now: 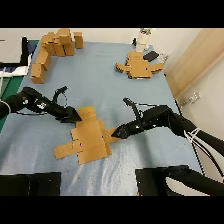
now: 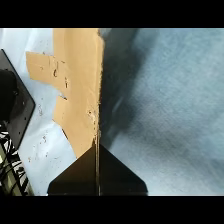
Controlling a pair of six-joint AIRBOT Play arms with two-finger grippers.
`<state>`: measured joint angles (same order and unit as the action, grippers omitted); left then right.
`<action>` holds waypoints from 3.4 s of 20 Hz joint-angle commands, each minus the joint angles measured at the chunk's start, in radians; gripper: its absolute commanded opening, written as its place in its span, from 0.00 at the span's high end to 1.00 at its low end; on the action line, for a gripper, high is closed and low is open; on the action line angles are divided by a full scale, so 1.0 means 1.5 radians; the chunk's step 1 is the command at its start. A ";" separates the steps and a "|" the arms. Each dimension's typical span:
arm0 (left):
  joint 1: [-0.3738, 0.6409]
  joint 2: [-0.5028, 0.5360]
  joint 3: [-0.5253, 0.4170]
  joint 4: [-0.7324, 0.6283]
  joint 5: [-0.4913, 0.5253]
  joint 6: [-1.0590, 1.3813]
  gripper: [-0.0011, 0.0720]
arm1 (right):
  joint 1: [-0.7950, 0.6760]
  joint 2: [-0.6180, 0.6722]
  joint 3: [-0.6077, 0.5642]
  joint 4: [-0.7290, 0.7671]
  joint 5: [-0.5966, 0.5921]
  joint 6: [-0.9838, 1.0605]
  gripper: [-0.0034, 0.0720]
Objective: Fold the box.
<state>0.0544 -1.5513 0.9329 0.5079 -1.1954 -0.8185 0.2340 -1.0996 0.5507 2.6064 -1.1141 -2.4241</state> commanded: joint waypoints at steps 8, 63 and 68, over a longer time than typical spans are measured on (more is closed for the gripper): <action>-0.002 -0.056 -0.001 -0.093 -0.106 0.131 0.59 | 0.007 0.004 0.000 -0.002 0.019 0.011 0.95; -0.307 0.141 -0.039 0.026 0.235 0.484 0.98 | -0.084 0.001 0.178 -0.317 0.146 0.402 0.70; -0.319 0.154 -0.086 0.005 0.294 0.518 0.98 | -0.050 0.001 0.171 -0.315 0.177 0.402 0.70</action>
<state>-0.4065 -1.3376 0.8421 0.5282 -0.8192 -0.0906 0.1345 -1.0981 0.8124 2.1323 -0.8837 -1.8297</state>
